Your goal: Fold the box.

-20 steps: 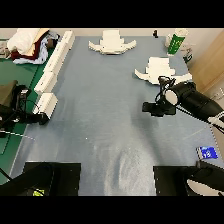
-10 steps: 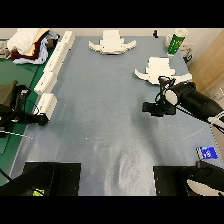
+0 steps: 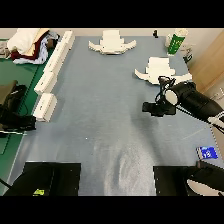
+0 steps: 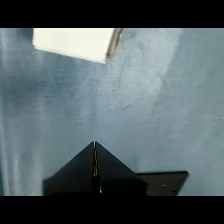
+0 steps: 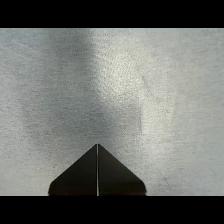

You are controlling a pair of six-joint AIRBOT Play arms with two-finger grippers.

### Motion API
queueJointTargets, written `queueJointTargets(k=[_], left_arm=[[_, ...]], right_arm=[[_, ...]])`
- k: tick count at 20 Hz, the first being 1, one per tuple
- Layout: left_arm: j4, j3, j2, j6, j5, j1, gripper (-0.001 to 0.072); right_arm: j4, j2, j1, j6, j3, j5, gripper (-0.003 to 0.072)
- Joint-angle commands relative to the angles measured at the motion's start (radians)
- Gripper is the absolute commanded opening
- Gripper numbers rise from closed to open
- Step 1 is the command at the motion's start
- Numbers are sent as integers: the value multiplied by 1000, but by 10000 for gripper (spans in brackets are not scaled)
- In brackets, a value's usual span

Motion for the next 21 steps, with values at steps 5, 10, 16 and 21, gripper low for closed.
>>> queueJointTargets(k=[5,10,16,21], left_arm=[[-225,233,-19,-277,-47,-386,15],[-349,408,-271,-281,90,-655,15],[-365,414,-377,-280,232,-731,16],[-365,414,-380,-280,232,-734,15]], right_arm=[[0,0,0,0,1,0,1],[0,0,0,0,1,0,1],[0,0,0,0,1,0,1],[0,0,0,0,1,0,1]])
